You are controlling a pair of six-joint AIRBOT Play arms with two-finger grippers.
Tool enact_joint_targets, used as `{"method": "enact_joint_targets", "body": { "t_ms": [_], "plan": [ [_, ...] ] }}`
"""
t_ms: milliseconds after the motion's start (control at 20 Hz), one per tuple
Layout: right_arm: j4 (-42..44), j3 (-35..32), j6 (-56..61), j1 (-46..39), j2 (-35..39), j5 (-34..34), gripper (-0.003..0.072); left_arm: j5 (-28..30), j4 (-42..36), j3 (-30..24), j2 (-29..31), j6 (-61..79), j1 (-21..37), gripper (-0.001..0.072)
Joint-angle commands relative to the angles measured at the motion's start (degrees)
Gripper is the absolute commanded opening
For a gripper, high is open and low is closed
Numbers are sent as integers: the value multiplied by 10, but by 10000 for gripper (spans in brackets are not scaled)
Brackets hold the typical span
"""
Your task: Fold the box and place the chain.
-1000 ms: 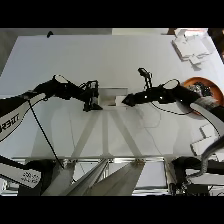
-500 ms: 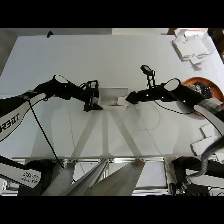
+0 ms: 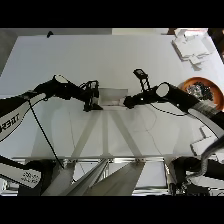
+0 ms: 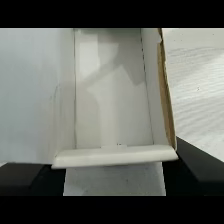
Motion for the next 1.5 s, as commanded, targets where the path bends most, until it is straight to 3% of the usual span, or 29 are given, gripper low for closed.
{"method": "enact_joint_targets", "body": {
  "t_ms": [0,550,800,1000,1250,1350,1450],
  "plan": [
    [-130,10,129,21,0,-5,557,0,0,0,0,0,0,277],
    [-134,47,219,59,-3,-27,554,0,0,0,0,0,0,277],
    [-240,49,336,92,-25,-22,538,0,0,0,0,0,0,277],
    [-334,87,468,113,-51,24,494,0,0,0,0,0,0,277],
    [-418,170,548,138,-103,139,446,0,0,0,0,0,0,277],
    [-418,177,569,146,-113,144,389,0,0,0,0,0,0,277],
    [-418,177,571,152,-117,136,389,0,0,0,0,0,0,277]
  ]
}}
